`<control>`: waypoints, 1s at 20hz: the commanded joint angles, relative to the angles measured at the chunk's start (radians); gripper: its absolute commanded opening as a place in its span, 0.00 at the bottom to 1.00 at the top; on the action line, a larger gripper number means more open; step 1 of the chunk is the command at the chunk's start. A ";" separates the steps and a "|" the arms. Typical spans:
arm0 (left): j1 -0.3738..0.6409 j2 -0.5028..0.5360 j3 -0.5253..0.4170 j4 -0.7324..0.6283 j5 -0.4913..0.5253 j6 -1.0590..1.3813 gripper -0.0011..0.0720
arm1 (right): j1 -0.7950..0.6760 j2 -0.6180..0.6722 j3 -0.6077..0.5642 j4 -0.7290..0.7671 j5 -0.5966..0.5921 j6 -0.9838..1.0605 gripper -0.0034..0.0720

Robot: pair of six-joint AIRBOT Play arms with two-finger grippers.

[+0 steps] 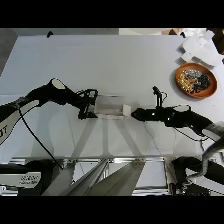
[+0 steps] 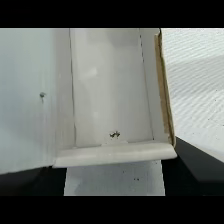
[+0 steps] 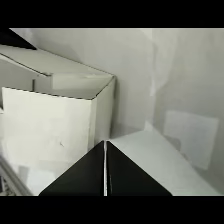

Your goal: Fold the box and place the chain.

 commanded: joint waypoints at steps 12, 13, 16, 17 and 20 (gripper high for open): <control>0.001 0.000 0.001 0.000 0.000 0.000 0.47 | 0.003 0.016 0.001 0.105 0.081 -0.040 0.49; 0.001 0.000 0.001 0.000 0.000 0.000 0.47 | 0.003 0.016 0.001 0.105 0.081 -0.040 0.49; 0.001 0.000 0.001 0.000 0.000 0.000 0.47 | 0.005 0.016 0.003 0.109 0.081 -0.040 0.49; 0.001 0.000 0.001 0.000 0.000 0.000 0.47 | 0.014 0.016 0.004 0.109 0.069 -0.040 0.49; 0.001 0.000 0.001 0.000 0.000 0.000 0.47 | 0.085 0.016 0.008 0.104 -0.026 -0.039 0.49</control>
